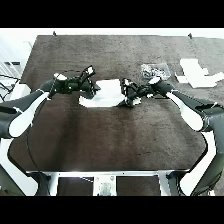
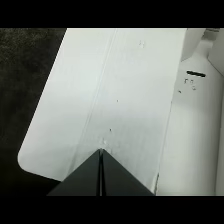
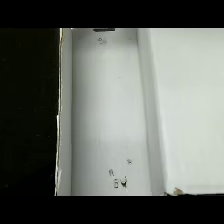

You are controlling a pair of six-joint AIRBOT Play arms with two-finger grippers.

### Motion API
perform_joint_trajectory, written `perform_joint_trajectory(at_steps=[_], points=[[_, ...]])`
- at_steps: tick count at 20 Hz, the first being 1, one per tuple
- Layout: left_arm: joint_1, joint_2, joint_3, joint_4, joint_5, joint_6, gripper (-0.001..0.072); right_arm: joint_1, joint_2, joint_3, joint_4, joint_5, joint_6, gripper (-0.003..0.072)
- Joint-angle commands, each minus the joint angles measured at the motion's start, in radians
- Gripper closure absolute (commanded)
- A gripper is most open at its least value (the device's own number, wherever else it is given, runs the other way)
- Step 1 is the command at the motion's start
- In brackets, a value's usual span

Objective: Fold the box and place the chain.

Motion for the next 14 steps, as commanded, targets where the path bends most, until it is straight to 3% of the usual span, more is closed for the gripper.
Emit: perform_joint_trajectory(at_steps=[1,4,7,8,9,10,14], points=[[0.0,0.014,0.069,0.094,-0.04,-0.044,0.0691,0.001,0.0,0.0,0.0,0.0,0.0,0.0126],[0.012,0.062,0.155,0.299,-0.165,-0.168,0.0691,0.001,0.0,0.0,-0.001,0.0,0.0,0.0126],[0.044,0.111,0.171,0.401,-0.297,-0.184,0.0688,0.001,0.0,0.0,0.0,0.0,0.0,0.0126],[0.062,0.116,0.172,0.401,-0.352,-0.187,0.052,0.001,0.0,0.0,0.0,0.0,0.0,0.0126],[0.078,0.115,0.171,0.404,-0.392,-0.213,0.022,0.001,0.0,0.0,0.0,0.0,0.0,0.0126],[0.086,0.114,0.171,0.416,-0.415,-0.242,0.015,0.001,0.0,0.0,0.0,0.0,0.0,0.0126],[0.08,0.103,0.171,0.46,-0.432,-0.253,0.0148,0.001,0.0,0.0,-0.001,0.0,0.0,0.0126]])
